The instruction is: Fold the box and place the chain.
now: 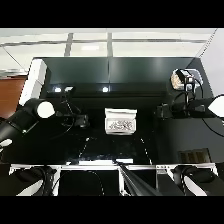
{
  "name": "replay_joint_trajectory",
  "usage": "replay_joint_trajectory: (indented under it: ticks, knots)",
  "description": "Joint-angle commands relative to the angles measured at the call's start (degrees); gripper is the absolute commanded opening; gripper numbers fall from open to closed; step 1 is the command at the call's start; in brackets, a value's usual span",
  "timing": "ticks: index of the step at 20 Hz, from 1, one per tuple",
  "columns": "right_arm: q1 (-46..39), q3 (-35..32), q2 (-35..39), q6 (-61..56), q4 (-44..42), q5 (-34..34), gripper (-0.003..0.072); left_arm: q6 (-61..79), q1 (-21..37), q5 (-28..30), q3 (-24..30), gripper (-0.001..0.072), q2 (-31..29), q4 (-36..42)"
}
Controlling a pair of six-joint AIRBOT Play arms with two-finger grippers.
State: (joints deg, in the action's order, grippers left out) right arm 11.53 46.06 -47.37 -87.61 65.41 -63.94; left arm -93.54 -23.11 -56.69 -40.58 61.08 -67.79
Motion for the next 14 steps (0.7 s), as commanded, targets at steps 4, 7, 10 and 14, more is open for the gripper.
replay_joint_trajectory:
  ticks: [4, 7, 10, 14]
  knots:
    - [0.02, -0.37, -0.04, -0.72, 0.02, 1.14, 0.0322, 79.73, 5.99, 1.29, 5.7, 0.072, 5.77, 32.44]
    - [0.02, -0.37, -0.04, -2.08, 0.0, 1.18, 0.0321, 103.12, 2.73, 3.39, 5.7, 0.0717, 5.97, 30.05]
    - [0.02, -0.37, -0.04, -2.19, 0.0, 1.38, 0.0322, 108.17, 2.08, 5.51, 5.31, 0.0716, 8.96, 33.09]
    - [0.02, -0.37, -0.04, -2.19, 0.0, 2.14, 0.0321, 108.5, 1.64, 6.82, 2.86, 0.0715, 13.49, 35.95]
